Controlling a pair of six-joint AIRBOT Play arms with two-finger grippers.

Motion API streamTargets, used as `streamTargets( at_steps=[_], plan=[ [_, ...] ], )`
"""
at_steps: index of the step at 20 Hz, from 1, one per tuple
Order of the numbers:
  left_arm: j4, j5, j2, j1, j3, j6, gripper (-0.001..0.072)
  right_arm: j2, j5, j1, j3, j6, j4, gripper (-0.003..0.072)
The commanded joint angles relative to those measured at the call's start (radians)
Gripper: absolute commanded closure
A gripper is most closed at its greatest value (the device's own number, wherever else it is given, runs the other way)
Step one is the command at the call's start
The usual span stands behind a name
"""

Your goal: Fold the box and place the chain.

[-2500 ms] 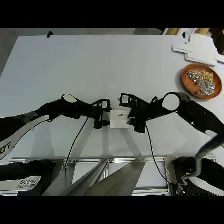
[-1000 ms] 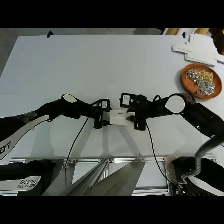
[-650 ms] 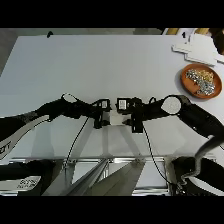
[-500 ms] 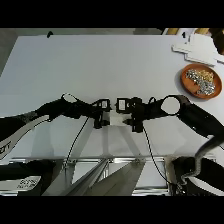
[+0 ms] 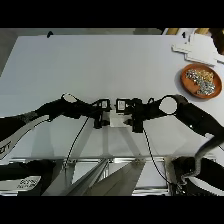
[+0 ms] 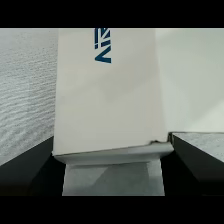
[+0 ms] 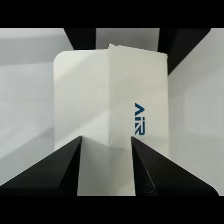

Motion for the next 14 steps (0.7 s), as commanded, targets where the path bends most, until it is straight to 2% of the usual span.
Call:
streamTargets(
  at_steps=[1,4,6,9,12,14],
  plan=[
    [0.0,0.0,0.0,0.0,0.0,0.0,0.0628,-0.006,0.017,0.001,0.0,0.002,-0.001,0.0347],
    [0.0,0.0,0.0,0.0,0.0,0.0,0.0628,-0.007,-0.01,0.001,0.0,0.002,-0.008,0.0349],
    [0.0,0.0,0.0,0.0,0.0,0.0,0.0628,-0.021,-0.018,0.001,0.0,0.006,-0.008,0.0393],
    [0.0,0.0,0.0,0.0,0.0,0.0,0.0628,-0.047,-0.047,0.001,0.0,0.042,-0.061,0.0394],
    [0.0,0.0,0.0,0.0,0.0,0.0,0.0628,-0.018,-0.094,0.001,0.001,0.08,-0.094,0.04],
    [0.0,0.0,0.0,0.0,0.0,0.0,0.0628,0.005,-0.105,0.001,0.001,0.08,-0.1,0.0437]
  ],
)
